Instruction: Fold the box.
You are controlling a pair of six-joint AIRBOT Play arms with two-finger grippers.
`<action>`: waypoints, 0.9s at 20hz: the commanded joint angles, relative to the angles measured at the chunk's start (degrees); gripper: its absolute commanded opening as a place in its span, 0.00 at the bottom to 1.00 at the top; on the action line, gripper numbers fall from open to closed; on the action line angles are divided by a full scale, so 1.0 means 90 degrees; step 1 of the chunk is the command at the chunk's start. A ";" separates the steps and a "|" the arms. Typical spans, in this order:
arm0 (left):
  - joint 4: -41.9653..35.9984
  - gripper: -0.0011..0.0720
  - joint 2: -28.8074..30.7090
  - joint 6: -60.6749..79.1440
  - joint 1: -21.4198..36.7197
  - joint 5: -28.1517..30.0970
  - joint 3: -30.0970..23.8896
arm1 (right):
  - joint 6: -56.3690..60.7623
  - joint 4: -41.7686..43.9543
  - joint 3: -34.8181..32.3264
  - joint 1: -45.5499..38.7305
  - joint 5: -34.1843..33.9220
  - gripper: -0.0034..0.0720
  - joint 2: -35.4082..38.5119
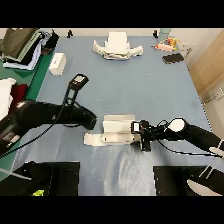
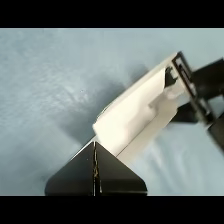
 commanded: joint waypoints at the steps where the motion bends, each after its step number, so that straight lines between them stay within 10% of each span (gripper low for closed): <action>1: 0.0464 0.04 0.0561 0.1127 0.0041 -0.0719 0.0010 | 0.0005 0.0005 0.0000 0.0002 0.0000 0.63 0.0005; 2: 0.0461 0.11 0.0542 0.1362 0.0039 -0.0750 0.0007 | 0.0005 0.0005 0.0000 0.0002 0.0000 0.63 0.0005; 4: 0.0466 0.86 0.0432 0.1685 0.0041 -0.0678 -0.0012 | 0.0005 0.0005 0.0000 0.0002 0.0000 0.63 0.0005; 5: 0.0459 0.91 0.0350 0.1851 0.0041 -0.0690 -0.0019 | 0.0005 0.0005 0.0000 0.0002 0.0000 0.63 0.0005; 18: -0.2157 0.91 -0.1367 0.6834 0.0481 -0.0253 -0.1401 | 0.0002 0.0005 0.0000 0.0002 -0.0002 0.63 0.0005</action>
